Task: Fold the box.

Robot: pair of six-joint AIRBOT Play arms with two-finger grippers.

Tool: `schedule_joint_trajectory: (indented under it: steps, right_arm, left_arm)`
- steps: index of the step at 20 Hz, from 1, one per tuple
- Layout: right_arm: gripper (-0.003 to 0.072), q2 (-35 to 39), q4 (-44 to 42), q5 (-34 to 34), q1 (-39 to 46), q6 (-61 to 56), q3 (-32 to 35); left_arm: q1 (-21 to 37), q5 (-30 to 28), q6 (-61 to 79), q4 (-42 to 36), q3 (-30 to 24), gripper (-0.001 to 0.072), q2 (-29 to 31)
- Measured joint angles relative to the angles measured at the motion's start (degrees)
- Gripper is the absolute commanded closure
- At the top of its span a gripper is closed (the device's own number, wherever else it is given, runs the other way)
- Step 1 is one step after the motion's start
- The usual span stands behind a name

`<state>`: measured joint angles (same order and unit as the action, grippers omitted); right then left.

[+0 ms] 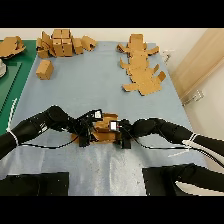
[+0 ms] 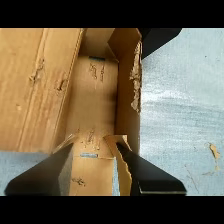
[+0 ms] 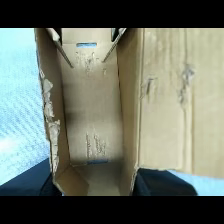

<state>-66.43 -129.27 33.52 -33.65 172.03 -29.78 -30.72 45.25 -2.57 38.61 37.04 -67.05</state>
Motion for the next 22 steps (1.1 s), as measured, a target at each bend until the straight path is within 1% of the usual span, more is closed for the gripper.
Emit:
schedule_joint_trajectory:
  steps: [8,9,10,14,15,16,17,18,19,22]
  right_arm:
    - [0.0249,0.0,0.02,0.0,0.0,0.09,0.0]
    - [0.0249,0.0,0.02,0.0,0.0,0.09,0.0]
    - [0.0249,0.0,0.02,0.0,0.0,0.11,0.0]
    - [0.0249,0.0,0.04,-0.02,0.0,0.15,0.0]
    - [0.0249,0.0,0.04,-0.02,0.0,0.15,-0.02]
    - [0.0249,0.0,0.04,0.0,0.0,0.15,-0.02]
    - [0.0249,0.0,0.04,0.0,0.0,0.15,-0.02]
    - [0.0249,0.0,0.04,0.0,0.0,0.13,0.0]
    - [0.0249,0.0,0.07,0.0,0.0,0.15,0.0]
    - [0.0249,0.0,0.07,0.0,0.0,0.17,-0.02]
  left_arm:
    - [0.0,0.61,0.04,-0.28,0.0,0.0279,-0.07]
    - [0.0,0.72,0.04,-0.28,0.0,0.0241,-0.07]
    - [0.0,0.81,0.09,-0.26,0.0,0.0048,-0.07]
    - [0.0,0.87,0.17,-0.24,0.0,0.0047,-0.07]
    - [0.0,0.87,0.17,-0.24,0.0,0.0076,-0.07]
    - [0.0,0.87,0.17,-0.2,0.0,0.0076,-0.07]
    - [0.0,0.85,0.13,-0.09,0.0,0.0344,-0.07]
    - [0.0,0.81,-0.15,0.24,0.0,0.0641,-0.04]
    - [0.0,0.83,-0.72,1.33,0.0,0.0668,0.0]
    - [0.0,0.37,-7.67,7.89,0.26,0.067,1.27]
